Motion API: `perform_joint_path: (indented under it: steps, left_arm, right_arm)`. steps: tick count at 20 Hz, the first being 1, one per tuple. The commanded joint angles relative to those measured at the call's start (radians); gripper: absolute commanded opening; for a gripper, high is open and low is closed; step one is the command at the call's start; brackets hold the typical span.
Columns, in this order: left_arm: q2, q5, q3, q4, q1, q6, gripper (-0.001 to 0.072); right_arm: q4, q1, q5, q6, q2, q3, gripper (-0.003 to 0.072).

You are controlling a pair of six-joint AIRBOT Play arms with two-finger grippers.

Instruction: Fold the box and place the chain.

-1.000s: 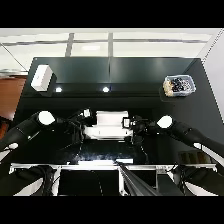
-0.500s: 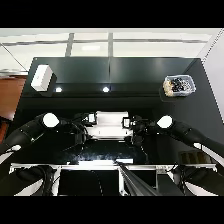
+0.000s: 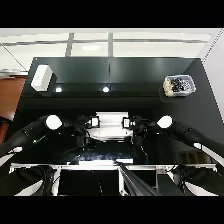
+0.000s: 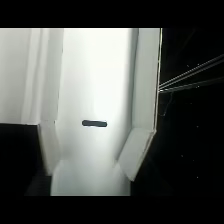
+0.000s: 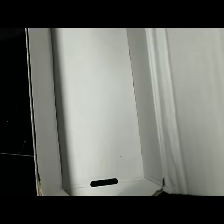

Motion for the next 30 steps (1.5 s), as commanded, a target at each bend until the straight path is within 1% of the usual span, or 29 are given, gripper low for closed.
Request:
perform_joint_path:
  steps: [1, 3, 5, 7, 9, 10, 12, 13, 16, 19, 21, 22, 23, 24, 26, 28, 30]
  left_arm:
    - [0.000, -0.002, 0.001, 0.000, -0.007, -0.002, 0.0495]
    - [0.000, -0.002, 0.001, -0.001, -0.007, -0.002, 0.0481]
    - [0.002, -0.002, 0.001, 0.000, -0.007, -0.002, 0.0391]
    - [0.006, 0.015, 0.001, 0.002, -0.007, -0.023, 0.0391]
    - [0.016, 0.025, 0.001, 0.040, -0.007, -0.064, 0.0401]
    - [0.024, 0.022, 0.001, 0.060, -0.007, -0.071, 0.0435]
    - [0.046, 0.024, 0.001, 0.074, -0.007, -0.091, 0.0688]
    - [0.060, 0.025, 0.001, 0.074, -0.007, -0.091, 0.0708]
    - [0.121, 0.013, 0.001, 0.074, -0.007, -0.097, 0.0708]
    - [0.200, 0.017, 0.003, 0.073, -0.006, -0.216, 0.0707]
    - [0.219, 0.012, 0.002, 0.046, -0.002, -0.286, 0.0687]
    - [0.212, 0.018, -0.003, 0.007, 0.002, -0.285, 0.0656]
    - [0.200, 0.022, -0.007, -0.014, 0.002, -0.285, 0.0596]
    - [0.184, 0.021, -0.007, -0.013, 0.001, -0.283, 0.0588]
    - [0.143, 0.027, -0.007, -0.015, 0.001, -0.283, 0.0481]
    - [0.108, 0.027, -0.007, -0.053, 0.002, -0.281, 0.0333]
    - [0.101, 0.021, -0.007, -0.105, 0.002, -0.241, 0.0319]
  right_arm:
    - [0.002, 0.000, -0.002, 0.002, 0.000, 0.000, 0.0554]
    - [0.002, 0.000, -0.002, 0.002, 0.000, 0.000, 0.0554]
    - [0.002, 0.000, -0.002, 0.002, 0.000, 0.000, 0.0554]
    - [0.002, 0.000, -0.002, 0.002, 0.000, 0.000, 0.0554]
    - [0.002, 0.000, -0.002, 0.002, 0.000, 0.000, 0.0554]
    - [0.002, 0.000, -0.002, 0.002, 0.000, 0.000, 0.0554]
    - [0.002, 0.000, -0.002, 0.002, 0.000, 0.000, 0.0554]
    - [0.002, 0.000, -0.002, 0.002, 0.000, 0.000, 0.0554]
    - [0.002, 0.000, -0.002, 0.002, 0.000, 0.000, 0.0555]
    - [0.002, 0.000, -0.002, 0.002, 0.000, 0.000, 0.0555]
    - [0.002, 0.000, -0.002, 0.002, 0.000, 0.000, 0.0554]
    - [0.002, 0.000, -0.002, 0.002, 0.000, 0.000, 0.0555]
    - [0.002, 0.000, -0.002, 0.002, 0.000, 0.000, 0.0554]
    - [0.002, 0.000, -0.002, 0.002, 0.000, 0.000, 0.0555]
    - [0.001, 0.000, -0.002, 0.002, 0.000, 0.000, 0.0554]
    - [0.002, 0.000, -0.002, 0.002, 0.000, 0.000, 0.0555]
    - [0.002, 0.000, -0.002, 0.002, 0.000, 0.000, 0.0554]
